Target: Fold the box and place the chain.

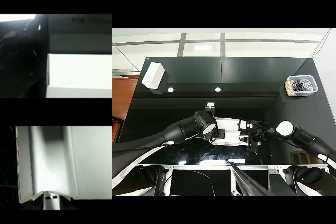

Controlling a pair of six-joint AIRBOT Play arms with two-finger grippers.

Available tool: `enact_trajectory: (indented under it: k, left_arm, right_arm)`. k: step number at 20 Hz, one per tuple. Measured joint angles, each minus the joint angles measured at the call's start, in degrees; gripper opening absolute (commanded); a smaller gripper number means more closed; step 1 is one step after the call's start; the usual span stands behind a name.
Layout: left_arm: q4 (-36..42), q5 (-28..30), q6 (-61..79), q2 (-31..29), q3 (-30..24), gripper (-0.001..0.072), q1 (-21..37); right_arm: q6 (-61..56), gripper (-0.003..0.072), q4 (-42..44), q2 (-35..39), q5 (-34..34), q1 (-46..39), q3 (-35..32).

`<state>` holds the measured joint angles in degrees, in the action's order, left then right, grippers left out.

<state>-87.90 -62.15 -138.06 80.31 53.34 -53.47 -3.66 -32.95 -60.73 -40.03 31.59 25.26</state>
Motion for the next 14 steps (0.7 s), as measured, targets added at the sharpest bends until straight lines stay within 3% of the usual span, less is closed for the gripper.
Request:
enact_trajectory:
  k: [6,8,9,10,11,12,13,14]
  left_arm:
    - [-0.1,0.2,0.1,0.0,0.0,0.0026,0.0]
    - [0.0,0.4,0.0,0.0,0.0,0.0026,0.0]
    - [0.0,0.6,-0.1,0.0,0.0,0.0026,0.0]
    - [0.0,0.6,-0.1,0.0,0.0,0.0026,0.0]
    - [0.1,0.6,-0.1,0.0,0.0,0.0026,0.0]
    - [0.1,0.7,-0.1,0.0,0.0,0.0026,0.0]
    - [0.1,0.7,-0.1,0.0,0.0,0.0026,0.0]
    - [0.1,0.7,-0.1,0.0,0.0,0.0026,0.0]
  right_arm:
    - [0.0,0.0221,4.7,-2.4,4.0,2.8,0.0]
    - [0.0,0.0407,5.2,-2.6,4.6,3.1,0.0]
    - [0.0,0.0394,5.4,-2.7,4.8,3.1,0.0]
    - [0.0,0.019,5.4,-2.7,4.9,3.2,0.0]
    - [-0.3,0.0269,5.5,-2.8,5.1,3.3,0.0]
    - [-0.3,0.0416,5.6,-2.8,5.2,3.3,0.0]
    - [-0.3,0.0371,5.6,-2.8,5.2,3.3,0.0]
    - [-0.3,0.0063,5.6,-2.8,5.3,3.3,0.0]
